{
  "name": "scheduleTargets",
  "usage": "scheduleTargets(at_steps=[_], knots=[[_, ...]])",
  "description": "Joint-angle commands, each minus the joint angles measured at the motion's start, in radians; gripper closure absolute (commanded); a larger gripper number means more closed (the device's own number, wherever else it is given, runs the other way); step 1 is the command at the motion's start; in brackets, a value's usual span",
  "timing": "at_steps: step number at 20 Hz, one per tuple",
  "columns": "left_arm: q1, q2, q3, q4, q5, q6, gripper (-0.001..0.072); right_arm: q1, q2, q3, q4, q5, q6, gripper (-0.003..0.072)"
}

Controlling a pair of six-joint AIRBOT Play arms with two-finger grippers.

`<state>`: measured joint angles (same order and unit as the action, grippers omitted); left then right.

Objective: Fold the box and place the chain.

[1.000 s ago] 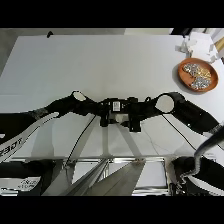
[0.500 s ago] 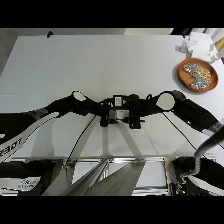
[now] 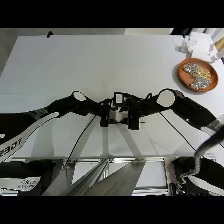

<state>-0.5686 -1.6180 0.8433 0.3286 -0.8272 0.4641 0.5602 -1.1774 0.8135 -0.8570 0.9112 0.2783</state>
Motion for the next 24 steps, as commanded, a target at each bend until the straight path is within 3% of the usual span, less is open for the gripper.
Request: scheduleTargets(at_steps=[1,6,11,24], knots=[[0.000,0.000,0.001,0.000,0.001,0.000,0.0638,-0.012,0.036,0.001,0.025,0.048,-0.008,0.0204],[0.000,0.000,0.001,0.000,0.001,0.000,0.0638,-0.107,0.084,0.001,0.023,0.083,0.040,0.0212],[0.000,0.000,0.001,0.000,0.000,0.000,0.0638,-0.212,0.093,0.001,0.029,0.180,0.039,0.0284],[0.000,0.000,0.001,0.000,0.000,0.000,0.0638,-0.171,0.004,-0.008,0.027,0.161,0.028,0.0295]])
